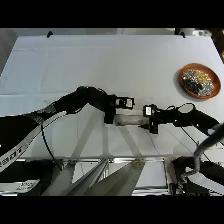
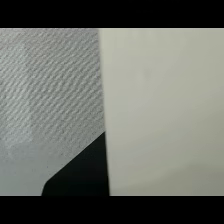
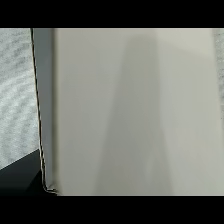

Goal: Fold the box and place the chain.

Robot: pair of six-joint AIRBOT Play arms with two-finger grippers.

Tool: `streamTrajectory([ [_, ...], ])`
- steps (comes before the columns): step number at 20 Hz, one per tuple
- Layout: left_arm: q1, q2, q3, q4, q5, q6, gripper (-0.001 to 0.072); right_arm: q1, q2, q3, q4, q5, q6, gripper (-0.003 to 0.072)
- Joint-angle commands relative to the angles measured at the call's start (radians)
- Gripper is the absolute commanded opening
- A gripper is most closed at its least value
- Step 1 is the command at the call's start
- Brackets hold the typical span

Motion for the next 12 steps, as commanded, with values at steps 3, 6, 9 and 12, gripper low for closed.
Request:
streamTrajectory([
  [3, 0.0, 0.0, 0.0, 0.0, 0.001, 0.0, 0.0013, 0.0, -0.001, -0.001, 0.0, 0.0, 0.0, 0.0408],
  [6, 0.0, 0.0, 0.0, 0.0, 0.009, 0.0, 0.0013, 0.0, -0.001, -0.001, 0.0, 0.0, 0.0, 0.0408],
  [9, 0.0, 0.005, 0.0, 0.0, 0.014, -0.001, 0.0091, 0.0, -0.001, -0.001, 0.0, 0.0, 0.0, 0.0408],
  [12, 0.006, 0.039, 0.0, 0.014, 0.031, -0.061, 0.0527, 0.0, -0.001, -0.001, 0.0, 0.0, 0.0, 0.0408],
])
